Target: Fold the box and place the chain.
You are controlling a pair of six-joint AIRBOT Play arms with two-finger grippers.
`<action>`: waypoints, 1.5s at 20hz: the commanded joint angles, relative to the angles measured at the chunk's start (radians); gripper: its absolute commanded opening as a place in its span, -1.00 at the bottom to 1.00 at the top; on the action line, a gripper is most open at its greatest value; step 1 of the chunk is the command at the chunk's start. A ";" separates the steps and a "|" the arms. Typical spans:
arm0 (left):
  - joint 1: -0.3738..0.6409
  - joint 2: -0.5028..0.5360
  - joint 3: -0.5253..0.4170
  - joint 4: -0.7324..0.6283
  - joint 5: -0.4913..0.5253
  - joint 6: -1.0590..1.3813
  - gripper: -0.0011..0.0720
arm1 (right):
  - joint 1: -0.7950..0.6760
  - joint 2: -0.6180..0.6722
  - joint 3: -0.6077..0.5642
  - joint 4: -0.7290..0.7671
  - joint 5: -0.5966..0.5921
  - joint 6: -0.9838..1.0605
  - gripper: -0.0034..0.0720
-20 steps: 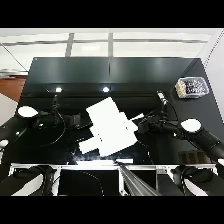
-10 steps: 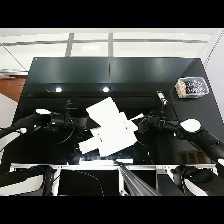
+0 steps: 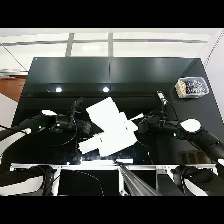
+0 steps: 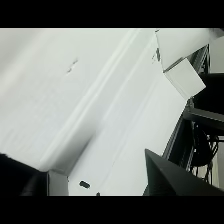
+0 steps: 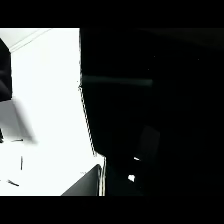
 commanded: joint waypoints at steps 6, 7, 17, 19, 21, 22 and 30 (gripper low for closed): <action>-0.003 -0.001 0.000 0.002 -0.074 0.116 -0.59 | 0.001 0.000 -0.001 0.000 0.001 0.002 -0.79; -0.003 -0.001 0.000 0.002 -0.071 0.116 -0.66 | 0.001 0.000 -0.001 0.000 0.001 0.002 -0.79; -0.099 0.043 0.185 0.358 -0.062 0.144 -0.91 | -0.342 0.000 0.284 -0.463 0.571 0.170 0.97; -0.168 0.116 0.217 0.387 -0.002 0.164 -0.91 | -0.431 0.000 0.336 -0.549 0.601 0.165 0.97; -0.238 0.209 0.209 0.393 0.110 0.251 -0.91 | -0.478 0.000 0.339 -0.555 0.606 0.129 0.97; -0.269 0.244 0.198 0.403 0.160 0.293 -0.91 | -0.481 0.000 0.339 -0.575 0.605 0.100 0.97; -0.290 0.166 0.116 0.477 0.291 0.507 -0.90 | -0.410 0.000 0.328 -0.639 0.560 0.052 0.97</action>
